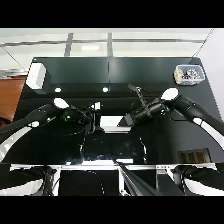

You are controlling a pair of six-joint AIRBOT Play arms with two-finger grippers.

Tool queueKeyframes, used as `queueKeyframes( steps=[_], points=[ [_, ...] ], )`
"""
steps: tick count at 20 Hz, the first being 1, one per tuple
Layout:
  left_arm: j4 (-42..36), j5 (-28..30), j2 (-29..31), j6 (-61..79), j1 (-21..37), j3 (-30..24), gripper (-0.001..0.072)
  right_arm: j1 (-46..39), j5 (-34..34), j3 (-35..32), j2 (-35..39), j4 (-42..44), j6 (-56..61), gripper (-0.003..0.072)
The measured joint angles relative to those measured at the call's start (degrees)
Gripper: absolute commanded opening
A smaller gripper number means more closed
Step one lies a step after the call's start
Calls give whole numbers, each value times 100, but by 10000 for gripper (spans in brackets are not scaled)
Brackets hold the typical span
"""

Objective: Fold the box and place the chain.

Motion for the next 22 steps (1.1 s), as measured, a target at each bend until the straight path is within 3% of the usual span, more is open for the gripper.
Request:
queueKeyframes(
  steps=[7, 22],
  points=[
    [0, 0, 0, 0, 0, 0, 489, -26, -402, -177, -332, 472, 76, 11],
    [7, 4, 0, 13, 0, 0, 489, 122, -1036, -195, -389, -107, 501, 10]
  ],
)
